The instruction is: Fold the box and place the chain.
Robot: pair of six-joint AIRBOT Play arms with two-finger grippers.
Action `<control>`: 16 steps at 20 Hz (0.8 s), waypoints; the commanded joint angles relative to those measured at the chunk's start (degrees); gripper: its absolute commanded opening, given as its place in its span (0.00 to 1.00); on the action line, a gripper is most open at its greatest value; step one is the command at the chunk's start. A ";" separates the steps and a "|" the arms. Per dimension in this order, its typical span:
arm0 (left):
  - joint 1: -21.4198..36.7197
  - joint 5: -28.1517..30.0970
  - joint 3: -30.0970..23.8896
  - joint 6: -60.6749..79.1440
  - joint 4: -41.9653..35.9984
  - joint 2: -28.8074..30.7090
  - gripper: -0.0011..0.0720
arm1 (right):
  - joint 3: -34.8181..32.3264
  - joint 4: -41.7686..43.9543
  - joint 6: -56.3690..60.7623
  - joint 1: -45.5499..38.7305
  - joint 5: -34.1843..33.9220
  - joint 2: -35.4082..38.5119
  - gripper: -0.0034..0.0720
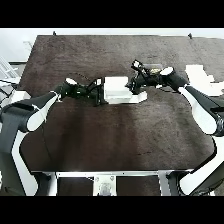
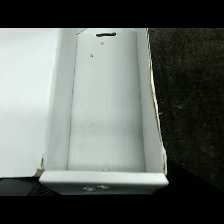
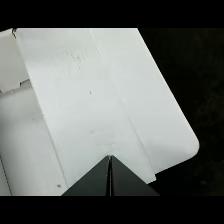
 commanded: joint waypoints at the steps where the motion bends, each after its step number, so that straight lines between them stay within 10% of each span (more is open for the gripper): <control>1: -0.04 0.04 -0.02 0.02 0.00 0.00 0.76 | 0.48 -1.11 -1.40 -0.74 1.66 3.65 0.06; 6: -0.04 0.04 -0.02 0.02 0.00 0.00 0.76 | 0.48 -12.11 0.55 -3.65 12.76 9.38 0.41; 9: -0.04 0.02 -0.02 0.00 0.00 0.00 0.76 | -1.51 -14.23 -0.72 -5.42 14.29 9.46 0.78; 16: -0.04 0.02 -0.02 0.02 0.00 0.00 0.76 | -7.26 -14.51 -8.74 -4.50 9.33 8.52 0.78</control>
